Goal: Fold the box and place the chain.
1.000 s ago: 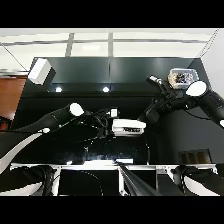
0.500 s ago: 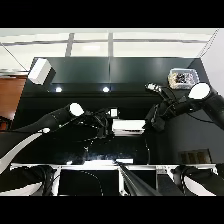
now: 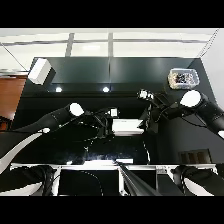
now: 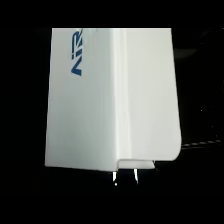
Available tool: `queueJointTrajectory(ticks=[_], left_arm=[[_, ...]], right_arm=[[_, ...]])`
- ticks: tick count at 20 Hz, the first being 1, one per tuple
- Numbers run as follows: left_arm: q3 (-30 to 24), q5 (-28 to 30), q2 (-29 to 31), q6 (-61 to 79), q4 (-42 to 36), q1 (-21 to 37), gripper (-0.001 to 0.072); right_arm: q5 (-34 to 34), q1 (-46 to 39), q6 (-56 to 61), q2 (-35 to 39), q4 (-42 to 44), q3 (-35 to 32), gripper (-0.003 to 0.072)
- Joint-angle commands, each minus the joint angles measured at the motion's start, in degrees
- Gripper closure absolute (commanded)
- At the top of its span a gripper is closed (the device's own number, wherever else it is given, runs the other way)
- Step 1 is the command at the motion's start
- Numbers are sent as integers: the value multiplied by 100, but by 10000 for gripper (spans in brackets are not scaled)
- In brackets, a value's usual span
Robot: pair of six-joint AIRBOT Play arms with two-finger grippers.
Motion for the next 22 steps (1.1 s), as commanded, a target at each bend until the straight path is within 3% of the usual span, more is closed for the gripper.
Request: queueJointTrajectory(ticks=[1, 2, 3, 14, 15, 16, 22], left_arm=[[-2, -2, 2, 13, 0, -4, 345], [-2, 0, 2, 13, 0, -4, 345], [-2, 0, 2, 13, 0, -4, 345], [-2, -2, 2, 13, 0, -4, 345], [-2, -2, 2, 13, 0, -4, 345], [-2, -2, 2, 13, 0, -4, 345], [-2, -2, 2, 13, 0, -4, 345]], right_arm=[[70, 114, -48, 7, 9, -13, 290], [94, 131, -48, 7, 4, -13, 461], [103, 138, -48, 7, 0, -13, 487], [103, 146, -48, 7, -2, -11, 485], [103, 144, -48, 7, -2, -11, 448], [76, 146, -50, 7, -2, -11, 300], [-33, 146, -48, 7, -33, -11, 309]])
